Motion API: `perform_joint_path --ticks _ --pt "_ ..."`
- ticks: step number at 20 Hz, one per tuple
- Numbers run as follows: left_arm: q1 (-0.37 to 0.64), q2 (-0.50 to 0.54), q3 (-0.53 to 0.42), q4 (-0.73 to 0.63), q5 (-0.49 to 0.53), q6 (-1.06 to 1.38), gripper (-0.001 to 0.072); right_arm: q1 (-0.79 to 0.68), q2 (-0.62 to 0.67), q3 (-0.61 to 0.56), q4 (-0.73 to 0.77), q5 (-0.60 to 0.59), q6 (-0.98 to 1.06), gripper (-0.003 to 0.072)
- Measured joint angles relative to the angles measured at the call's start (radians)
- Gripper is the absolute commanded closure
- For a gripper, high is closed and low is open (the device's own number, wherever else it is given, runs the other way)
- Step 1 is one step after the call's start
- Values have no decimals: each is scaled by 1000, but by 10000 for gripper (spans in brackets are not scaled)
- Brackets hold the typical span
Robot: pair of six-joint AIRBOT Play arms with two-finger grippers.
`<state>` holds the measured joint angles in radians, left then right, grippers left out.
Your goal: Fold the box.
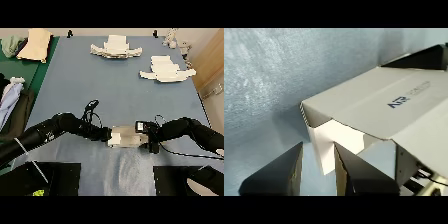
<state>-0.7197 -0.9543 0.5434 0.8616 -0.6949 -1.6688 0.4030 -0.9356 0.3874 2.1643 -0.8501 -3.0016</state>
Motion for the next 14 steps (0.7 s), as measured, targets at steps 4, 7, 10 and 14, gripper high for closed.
perform_joint_path --ticks 4,7,10,14 --pt "-100 -24 75 230 -3 -265 391 0 0 0 0 0 0 138" --pt "-167 -80 134 324 -29 -389 391 0 0 0 -1 0 0 138" --pt "-221 -145 201 388 -62 -472 392 -1 0 0 -4 0 0 139" --pt "-280 -226 299 502 -162 -594 391 -1 1 0 -3 -2 2 139"
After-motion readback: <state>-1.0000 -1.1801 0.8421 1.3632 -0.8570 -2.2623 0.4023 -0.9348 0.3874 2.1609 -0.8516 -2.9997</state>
